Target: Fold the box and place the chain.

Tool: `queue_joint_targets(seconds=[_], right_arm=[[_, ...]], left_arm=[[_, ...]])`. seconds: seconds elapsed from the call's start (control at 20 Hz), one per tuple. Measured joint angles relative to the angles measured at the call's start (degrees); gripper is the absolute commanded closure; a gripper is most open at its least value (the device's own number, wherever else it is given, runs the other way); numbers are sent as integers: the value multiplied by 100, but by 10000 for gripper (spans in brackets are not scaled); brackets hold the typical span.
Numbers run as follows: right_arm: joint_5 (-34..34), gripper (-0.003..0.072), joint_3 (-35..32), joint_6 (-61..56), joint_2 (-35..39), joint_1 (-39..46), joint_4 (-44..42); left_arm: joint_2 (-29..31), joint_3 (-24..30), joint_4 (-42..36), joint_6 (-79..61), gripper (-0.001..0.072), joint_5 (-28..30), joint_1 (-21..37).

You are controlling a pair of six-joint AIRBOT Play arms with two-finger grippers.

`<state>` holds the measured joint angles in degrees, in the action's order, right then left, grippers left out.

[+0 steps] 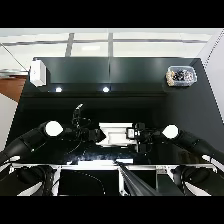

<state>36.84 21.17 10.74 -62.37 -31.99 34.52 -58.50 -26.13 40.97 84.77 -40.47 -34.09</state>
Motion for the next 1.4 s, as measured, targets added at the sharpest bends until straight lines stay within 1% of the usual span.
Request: queue_joint_targets(seconds=[0.35, 0.6, 0.85, 1.4], right_arm=[[-2, 286, 2, 0, 0, 0, 0], [-2, 286, 2, 2, 0, 0, 0], [0, 286, 2, 2, 0, 0, 0], [0, 286, 2, 0, 0, 0, 0]], left_arm=[[-2, -120, 149, 186, 77, -57, -39], [0, -131, 426, 518, 86, -50, -284], [0, -133, 704, 881, 86, 63, -448], [-133, -151, 828, 1163, 86, 391, -509]])
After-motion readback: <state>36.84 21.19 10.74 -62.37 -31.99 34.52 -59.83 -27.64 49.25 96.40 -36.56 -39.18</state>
